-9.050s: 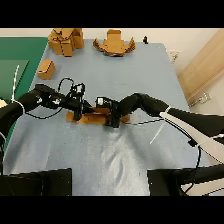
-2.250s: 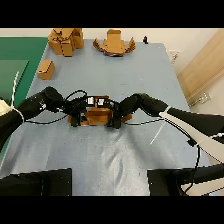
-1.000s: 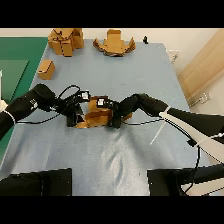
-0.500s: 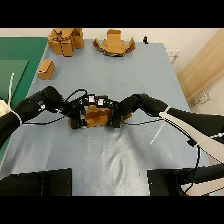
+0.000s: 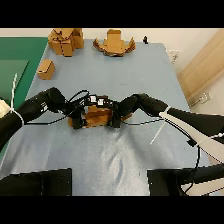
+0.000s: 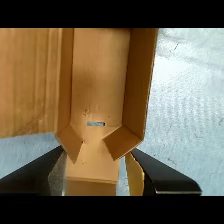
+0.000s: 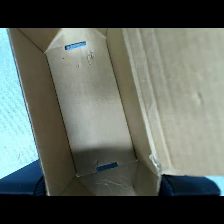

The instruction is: Fold the box.

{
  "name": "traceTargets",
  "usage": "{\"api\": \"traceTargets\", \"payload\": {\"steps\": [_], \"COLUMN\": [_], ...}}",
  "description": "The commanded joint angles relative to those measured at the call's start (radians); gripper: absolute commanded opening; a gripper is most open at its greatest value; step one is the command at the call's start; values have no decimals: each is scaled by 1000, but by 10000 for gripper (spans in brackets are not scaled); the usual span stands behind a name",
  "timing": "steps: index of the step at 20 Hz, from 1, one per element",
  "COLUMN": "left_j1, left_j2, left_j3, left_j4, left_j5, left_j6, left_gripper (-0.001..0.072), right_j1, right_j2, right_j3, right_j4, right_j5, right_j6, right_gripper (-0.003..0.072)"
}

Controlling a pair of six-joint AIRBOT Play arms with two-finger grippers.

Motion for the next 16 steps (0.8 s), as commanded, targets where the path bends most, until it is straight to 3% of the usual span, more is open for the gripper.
{"api": "traceTargets", "payload": {"steps": [1,2,3,4,9,16], "left_j1": [-24,-27,-27,-27,-27,-27], "left_j2": [0,0,0,0,0,0], "left_j3": [0,0,0,0,0,0], "left_j4": [2,1,-3,-3,-31,-179], "left_j5": [5,5,5,5,39,86], "left_j6": [-6,-6,-6,-4,1,1], "left_gripper": [523,481,264,238,236,237], "right_j1": [0,0,0,0,0,0], "right_j2": [0,0,0,0,0,0], "right_j3": [0,1,1,0,0,0], "right_j4": [-2,-2,-2,-2,-2,-2], "right_j5": [1,1,0,0,0,0], "right_j6": [0,0,0,0,0,0], "right_gripper": [700,699,699,699,699,699]}}
